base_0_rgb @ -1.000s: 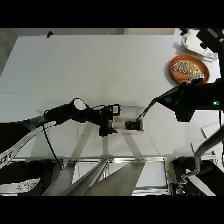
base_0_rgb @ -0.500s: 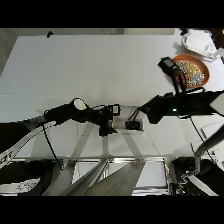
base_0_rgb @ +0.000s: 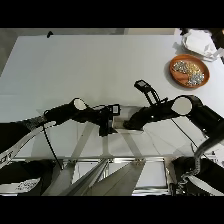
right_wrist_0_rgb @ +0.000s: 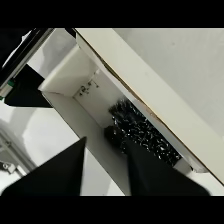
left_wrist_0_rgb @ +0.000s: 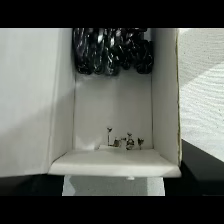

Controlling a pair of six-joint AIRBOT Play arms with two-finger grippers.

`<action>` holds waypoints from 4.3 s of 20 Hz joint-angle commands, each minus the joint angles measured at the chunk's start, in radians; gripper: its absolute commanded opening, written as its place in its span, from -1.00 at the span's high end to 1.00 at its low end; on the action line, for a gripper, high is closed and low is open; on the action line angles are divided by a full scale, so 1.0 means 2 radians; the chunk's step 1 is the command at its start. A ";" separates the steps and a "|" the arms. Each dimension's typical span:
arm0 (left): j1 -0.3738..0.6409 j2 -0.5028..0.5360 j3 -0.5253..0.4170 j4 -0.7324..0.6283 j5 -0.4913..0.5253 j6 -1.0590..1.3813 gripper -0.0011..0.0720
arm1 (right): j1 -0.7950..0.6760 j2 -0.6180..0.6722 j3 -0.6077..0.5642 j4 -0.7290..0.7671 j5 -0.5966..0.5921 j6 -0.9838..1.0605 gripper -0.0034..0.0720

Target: Fold the box and place the chain.

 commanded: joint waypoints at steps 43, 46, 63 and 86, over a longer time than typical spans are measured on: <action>0.000 0.000 0.000 0.000 -0.001 0.000 0.22 | -0.091 -0.044 0.015 0.086 0.082 -0.396 0.00; 0.000 0.000 0.000 0.000 -0.001 0.000 0.22 | -0.091 -0.044 0.015 0.080 0.079 -0.398 0.01; 0.000 0.000 0.000 0.000 -0.001 0.000 0.22 | -0.056 -0.044 -0.002 0.049 0.046 -0.392 0.04; 0.000 0.000 0.000 0.000 -0.001 0.000 0.22 | -0.056 -0.043 -0.034 0.053 0.059 -0.379 0.11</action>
